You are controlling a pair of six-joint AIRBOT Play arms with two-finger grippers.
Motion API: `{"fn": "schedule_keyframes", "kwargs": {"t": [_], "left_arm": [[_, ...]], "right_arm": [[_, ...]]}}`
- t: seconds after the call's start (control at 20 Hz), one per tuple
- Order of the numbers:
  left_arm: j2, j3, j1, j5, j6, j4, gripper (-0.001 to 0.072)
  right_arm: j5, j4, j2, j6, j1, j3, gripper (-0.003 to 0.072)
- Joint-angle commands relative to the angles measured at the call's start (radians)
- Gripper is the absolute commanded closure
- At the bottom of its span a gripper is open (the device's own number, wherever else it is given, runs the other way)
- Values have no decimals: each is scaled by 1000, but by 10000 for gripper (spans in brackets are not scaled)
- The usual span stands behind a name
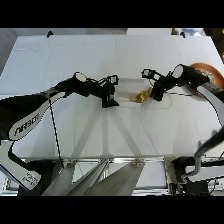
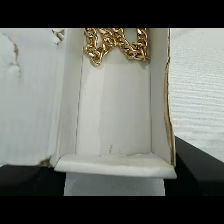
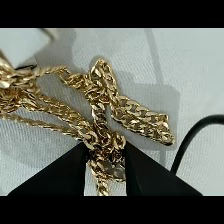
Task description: Fold the box and place the chain.
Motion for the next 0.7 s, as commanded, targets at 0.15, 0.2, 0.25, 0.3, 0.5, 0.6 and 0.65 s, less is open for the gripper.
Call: {"fn": "schedule_keyframes", "kwargs": {"t": [0.15, 0.2, 0.25, 0.3, 0.5, 0.6, 0.65], "left_arm": [[0, 0, 0, 0, 0, 0, 553], [0, 0, 0, 0, 0, 0, 553], [0, 0, 0, 0, 0, 0, 553], [0, 0, 0, 0, 0, 0, 553], [0, 0, 0, 0, 0, 0, 553], [0, 0, 0, 0, 0, 0, 553], [0, 0, 0, 0, 0, 0, 553]], "right_arm": [[3, 41, 140, 154, 0, 1, 678], [20, 80, 176, 153, 0, 1, 678], [45, 123, 208, 152, 0, 1, 678], [76, 172, 241, 146, 0, 1, 678], [132, 322, 335, 145, 19, 1, 678], [139, 381, 358, 144, 52, 1, 678], [145, 409, 362, 144, 72, 1, 678]]}}
